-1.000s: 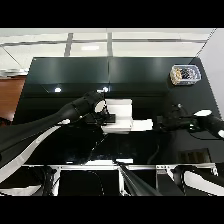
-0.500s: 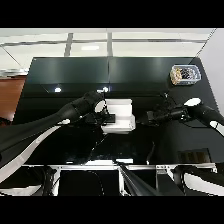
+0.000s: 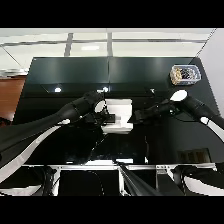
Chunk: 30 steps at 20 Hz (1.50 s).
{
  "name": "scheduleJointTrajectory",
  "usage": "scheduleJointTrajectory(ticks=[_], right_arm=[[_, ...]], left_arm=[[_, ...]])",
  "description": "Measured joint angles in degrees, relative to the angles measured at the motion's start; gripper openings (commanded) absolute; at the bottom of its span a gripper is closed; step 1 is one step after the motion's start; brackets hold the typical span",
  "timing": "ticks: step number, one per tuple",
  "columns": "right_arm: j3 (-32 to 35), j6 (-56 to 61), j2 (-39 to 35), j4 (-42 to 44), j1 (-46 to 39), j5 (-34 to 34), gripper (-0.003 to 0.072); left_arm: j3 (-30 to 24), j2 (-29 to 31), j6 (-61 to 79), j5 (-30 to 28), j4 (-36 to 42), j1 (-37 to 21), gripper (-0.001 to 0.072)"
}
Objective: Fold the box and place the chain.
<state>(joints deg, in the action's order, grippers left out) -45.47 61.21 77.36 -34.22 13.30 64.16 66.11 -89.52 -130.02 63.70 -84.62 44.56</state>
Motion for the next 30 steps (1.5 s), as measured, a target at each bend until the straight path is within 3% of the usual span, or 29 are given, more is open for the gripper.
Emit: scheduleJointTrajectory(ticks=[9, 14, 15, 16, 22, 30], right_arm=[[-7.19, 32.06, 0.37, -29.09, 15.37, -7.85, 0.0416], [-10.93, 47.89, 2.99, -41.38, 21.75, -8.2, 0.0415], [-11.72, 50.62, 3.48, -43.45, 22.77, -7.8, 0.034], [-12.37, 53.55, 3.89, -45.33, 23.74, -7.39, 0.0312], [-13.88, 62.95, 4.94, -50.16, 26.23, -5.51, 0.0312], [-14.08, 64.35, 5.31, -51.08, 26.64, -4.2, 0.0313]], left_arm=[[0.0, 0.0, -0.02, -0.07, -0.17, 0.0, 0.003], [0.0, 0.0, 0.0, -0.07, -0.17, 0.0, 0.0029], [0.0, 0.0, 0.0, -0.07, -0.2, 0.0, 0.0029], [0.0, 0.0, -0.02, -0.07, -0.17, 0.0, 0.0029], [0.0, 0.0, -0.02, -0.07, -0.2, 0.0, 0.0029], [0.0, -0.02, 0.0, -0.04, -0.2, 0.0, 0.0029]])
